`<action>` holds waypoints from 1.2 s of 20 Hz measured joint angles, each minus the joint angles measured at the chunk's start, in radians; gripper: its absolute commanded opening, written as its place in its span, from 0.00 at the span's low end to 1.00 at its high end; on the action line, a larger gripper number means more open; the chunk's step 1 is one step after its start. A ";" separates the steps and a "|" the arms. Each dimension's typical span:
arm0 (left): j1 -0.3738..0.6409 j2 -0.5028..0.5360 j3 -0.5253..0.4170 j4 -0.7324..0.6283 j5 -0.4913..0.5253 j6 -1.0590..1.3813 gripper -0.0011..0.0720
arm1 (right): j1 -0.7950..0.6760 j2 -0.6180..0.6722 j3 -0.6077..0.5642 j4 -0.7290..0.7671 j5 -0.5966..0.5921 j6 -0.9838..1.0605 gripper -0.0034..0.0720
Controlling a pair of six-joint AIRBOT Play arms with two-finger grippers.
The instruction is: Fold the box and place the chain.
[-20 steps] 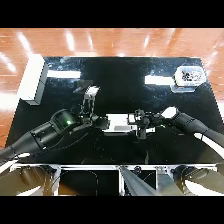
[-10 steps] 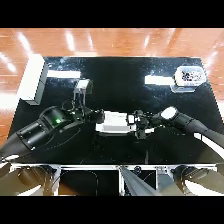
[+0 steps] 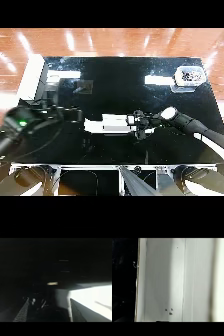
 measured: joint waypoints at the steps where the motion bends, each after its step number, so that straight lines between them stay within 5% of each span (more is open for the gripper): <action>1: 0.076 0.027 -0.038 -0.027 0.010 0.013 0.86 | 0.001 0.000 0.000 0.000 -0.001 0.000 0.76; 5: 0.412 0.057 -0.222 -0.402 0.017 0.282 0.86 | 0.006 -0.001 0.000 -0.001 -0.006 0.005 0.76; 8: 0.534 0.017 -0.300 -0.653 -0.007 0.486 0.86 | 0.008 -0.001 0.000 -0.002 -0.010 0.008 0.76; 17: 0.389 -0.244 -0.320 -0.946 -0.148 0.718 0.86 | 0.008 -0.001 0.000 -0.003 -0.013 0.010 0.76; 24: 0.287 -0.294 -0.249 -0.994 -0.180 0.849 0.87 | 0.008 -0.001 0.000 -0.004 -0.016 0.011 0.76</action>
